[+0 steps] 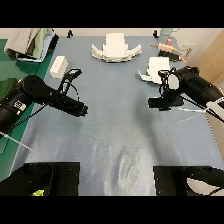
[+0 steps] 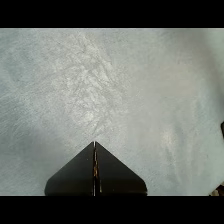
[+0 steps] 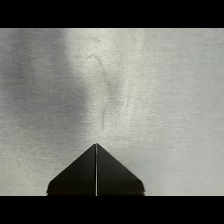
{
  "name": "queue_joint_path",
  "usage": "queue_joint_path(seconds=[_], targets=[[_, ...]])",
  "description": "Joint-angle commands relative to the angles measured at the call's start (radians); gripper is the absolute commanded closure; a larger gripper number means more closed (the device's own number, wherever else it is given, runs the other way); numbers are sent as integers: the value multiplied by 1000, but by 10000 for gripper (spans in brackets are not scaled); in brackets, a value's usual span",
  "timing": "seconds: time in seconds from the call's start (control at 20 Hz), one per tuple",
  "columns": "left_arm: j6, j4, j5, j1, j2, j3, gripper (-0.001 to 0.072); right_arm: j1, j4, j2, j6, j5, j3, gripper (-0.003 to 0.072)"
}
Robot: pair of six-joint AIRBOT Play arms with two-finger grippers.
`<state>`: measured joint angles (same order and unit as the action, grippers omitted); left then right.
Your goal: Fold the box.
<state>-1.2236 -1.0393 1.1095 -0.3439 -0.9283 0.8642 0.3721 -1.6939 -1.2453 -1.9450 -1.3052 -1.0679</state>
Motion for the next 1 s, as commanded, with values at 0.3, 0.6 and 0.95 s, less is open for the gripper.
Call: queue_joint_path(seconds=[0.3, 0.6, 0.95], targets=[[1, 0, 0, 1, 0, 0, 696, -1, -2, 0, 0, 0, -1, 683], [1, 0, 0, 1, 0, 0, 696, -1, -6, 0, 0, 40, -1, 682], [1, 0, -4, 1, 0, 0, 696, -1, 104, -2, -6, 108, -1, 682]])
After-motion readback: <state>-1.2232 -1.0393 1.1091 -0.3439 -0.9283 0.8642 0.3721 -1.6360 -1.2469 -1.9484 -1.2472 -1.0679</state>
